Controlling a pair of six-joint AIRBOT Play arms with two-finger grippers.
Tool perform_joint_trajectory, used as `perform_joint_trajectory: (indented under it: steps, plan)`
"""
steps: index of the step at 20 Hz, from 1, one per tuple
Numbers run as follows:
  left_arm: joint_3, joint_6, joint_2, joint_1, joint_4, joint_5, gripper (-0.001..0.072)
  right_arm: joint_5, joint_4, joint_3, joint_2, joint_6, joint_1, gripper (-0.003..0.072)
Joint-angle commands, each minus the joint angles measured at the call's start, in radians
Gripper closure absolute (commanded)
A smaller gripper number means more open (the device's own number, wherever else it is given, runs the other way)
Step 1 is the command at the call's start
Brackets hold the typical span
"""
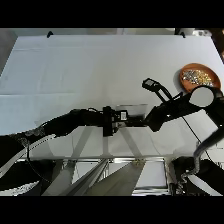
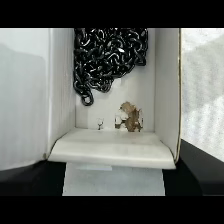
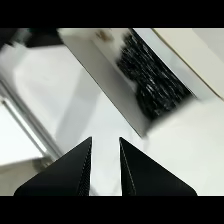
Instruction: Fold the box and place the chain.
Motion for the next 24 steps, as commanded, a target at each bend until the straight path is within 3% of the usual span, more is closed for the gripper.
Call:
perform_joint_trajectory:
  steps: [1,2,4,5,10,13,15,17,20,24]
  plan:
    - [0.0,0.0,0.001,0.0,0.0,0.0,0.0513,0.085,-0.209,0.041,-0.025,0.137,0.001,0.0509]
    - [0.0,0.0,0.001,0.0,0.0,0.0,0.0513,0.103,-0.234,0.041,-0.052,0.136,0.001,0.0501]
    - [0.0,0.0,0.001,0.0,0.0,0.0,0.0513,0.113,-0.314,0.044,-0.119,0.137,0.0,0.0366]
    - [0.0,0.0,0.001,0.0,0.0,0.0,0.0513,0.108,-0.327,0.057,-0.168,0.144,-0.018,0.035]
    - [0.0,0.0,0.001,0.0,0.0,0.0,0.0513,0.1,-0.32,0.245,-0.429,0.233,-0.197,0.0354]
    - [0.0,0.0,0.001,0.0,0.0,0.0,0.0513,-0.017,-0.32,0.349,-0.458,0.211,-0.258,0.0413]
    - [0.0,0.0,0.001,0.0,0.0,0.0,0.0513,-0.132,-0.305,0.399,-0.458,0.117,-0.267,0.0412]
    - [0.0,0.0,0.001,0.0,0.0,0.0,0.0513,-0.224,-0.158,0.407,-0.461,-0.054,-0.263,0.0412]
    - [0.0,0.0,0.001,0.0,0.0,0.0,0.0513,-0.216,0.071,0.407,-0.499,-0.324,-0.203,0.0437]
    - [0.0,0.0,0.001,0.0,0.0,0.0,0.0513,-0.159,0.1,0.406,-0.553,-0.447,-0.075,0.0431]
